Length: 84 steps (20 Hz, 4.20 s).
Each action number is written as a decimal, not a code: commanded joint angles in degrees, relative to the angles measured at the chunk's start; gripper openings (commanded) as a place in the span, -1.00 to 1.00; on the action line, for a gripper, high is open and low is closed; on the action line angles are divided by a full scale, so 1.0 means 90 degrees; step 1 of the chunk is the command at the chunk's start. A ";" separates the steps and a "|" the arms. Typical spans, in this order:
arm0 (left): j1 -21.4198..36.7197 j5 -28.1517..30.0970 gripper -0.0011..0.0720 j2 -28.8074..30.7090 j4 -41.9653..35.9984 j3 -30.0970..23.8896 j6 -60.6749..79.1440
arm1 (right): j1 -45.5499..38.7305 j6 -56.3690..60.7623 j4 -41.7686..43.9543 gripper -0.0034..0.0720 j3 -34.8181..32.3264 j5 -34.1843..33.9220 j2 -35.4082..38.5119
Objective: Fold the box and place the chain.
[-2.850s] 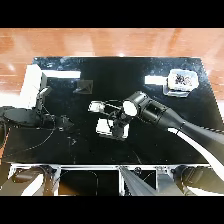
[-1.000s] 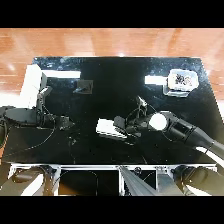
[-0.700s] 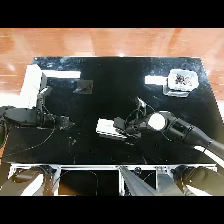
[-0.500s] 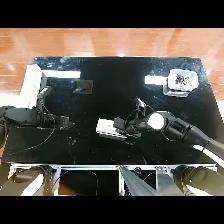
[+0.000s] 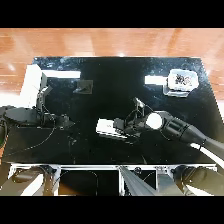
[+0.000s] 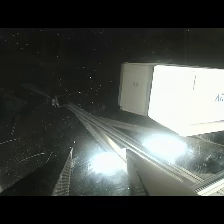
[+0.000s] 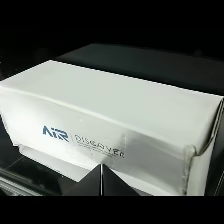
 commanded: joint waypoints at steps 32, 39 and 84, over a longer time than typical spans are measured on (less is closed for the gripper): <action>-0.2982 0.0282 0.74 -0.3092 0.0690 0.2594 0.6407 | -0.2739 -0.1540 -0.2186 -0.83 0.0012 0.2837 0.1821; -0.2960 0.0233 0.74 -0.3104 0.0209 0.2594 0.6921 | -0.2742 -0.1537 -0.2188 -0.83 0.0012 0.2628 0.1819; -0.3354 0.0216 -0.63 -0.4014 0.0228 0.2589 0.6526 | -0.2742 -0.1540 -0.2237 -0.83 -0.0002 0.2137 0.1819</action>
